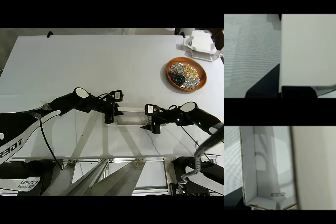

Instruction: Fold the box and place the chain.

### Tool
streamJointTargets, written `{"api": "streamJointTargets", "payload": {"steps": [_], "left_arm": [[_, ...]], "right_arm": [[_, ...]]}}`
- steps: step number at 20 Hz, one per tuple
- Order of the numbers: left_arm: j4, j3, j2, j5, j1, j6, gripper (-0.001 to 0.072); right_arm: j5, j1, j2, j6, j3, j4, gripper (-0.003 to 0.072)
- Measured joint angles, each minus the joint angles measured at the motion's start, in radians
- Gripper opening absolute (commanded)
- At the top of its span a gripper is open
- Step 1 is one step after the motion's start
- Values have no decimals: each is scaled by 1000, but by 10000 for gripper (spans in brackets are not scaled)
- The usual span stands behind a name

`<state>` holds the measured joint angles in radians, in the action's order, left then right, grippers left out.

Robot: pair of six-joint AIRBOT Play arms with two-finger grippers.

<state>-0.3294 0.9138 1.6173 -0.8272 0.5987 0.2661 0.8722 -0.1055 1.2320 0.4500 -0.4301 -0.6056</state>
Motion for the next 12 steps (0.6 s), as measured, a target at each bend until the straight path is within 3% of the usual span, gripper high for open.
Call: {"api": "streamJointTargets", "payload": {"steps": [4, 12], "left_arm": [[0, 0, 0, 0, 0, 0, 12], [0, 0, 0, 0, 0, -1, 12]], "right_arm": [[-1, 0, 2, 0, 0, 0, 404], [-6, 0, 2, 1, 0, -1, 406]]}}
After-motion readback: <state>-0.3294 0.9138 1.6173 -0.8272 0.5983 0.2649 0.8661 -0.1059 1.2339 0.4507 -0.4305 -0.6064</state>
